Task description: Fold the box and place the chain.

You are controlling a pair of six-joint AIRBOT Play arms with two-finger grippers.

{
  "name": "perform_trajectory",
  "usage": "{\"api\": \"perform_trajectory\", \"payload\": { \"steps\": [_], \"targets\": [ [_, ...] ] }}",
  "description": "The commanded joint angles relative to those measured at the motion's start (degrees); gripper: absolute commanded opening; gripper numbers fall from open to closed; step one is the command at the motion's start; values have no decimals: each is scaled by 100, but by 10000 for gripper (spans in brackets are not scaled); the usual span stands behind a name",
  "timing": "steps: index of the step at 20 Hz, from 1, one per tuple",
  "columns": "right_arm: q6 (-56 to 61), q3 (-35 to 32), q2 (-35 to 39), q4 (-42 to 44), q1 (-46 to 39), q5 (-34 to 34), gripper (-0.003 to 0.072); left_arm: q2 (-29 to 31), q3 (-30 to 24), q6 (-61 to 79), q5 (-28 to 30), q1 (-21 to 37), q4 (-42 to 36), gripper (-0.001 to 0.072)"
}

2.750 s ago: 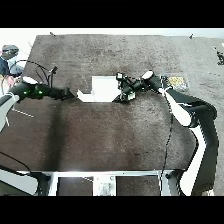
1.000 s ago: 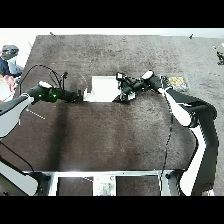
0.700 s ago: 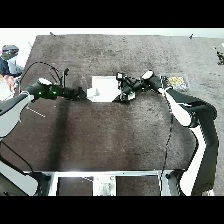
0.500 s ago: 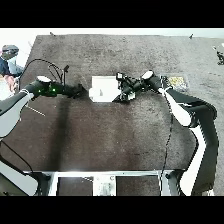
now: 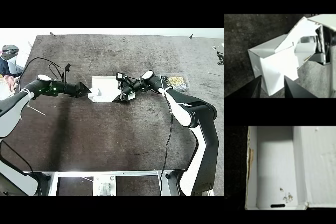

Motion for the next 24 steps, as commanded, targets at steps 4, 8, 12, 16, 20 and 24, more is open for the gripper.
{"api": "perform_trajectory", "payload": {
  "steps": [4,8,12,16,20,24],
  "targets": [
    [2,0,-4,0,4,-2,421,4,363,-651,-26,-223,538,316],
    [2,0,-4,2,4,0,421,4,704,-1569,-42,-426,1401,316],
    [2,0,-4,0,4,0,421,4,990,-2280,-7,-645,1965,315],
    [2,0,-4,2,4,0,421,2,1119,-2997,186,-881,2468,314],
    [2,0,-4,0,4,0,421,2,1167,-3617,350,-994,2837,314],
    [2,0,-4,0,4,0,421,-2,1167,-3851,494,-1067,2957,314]
  ]
}}
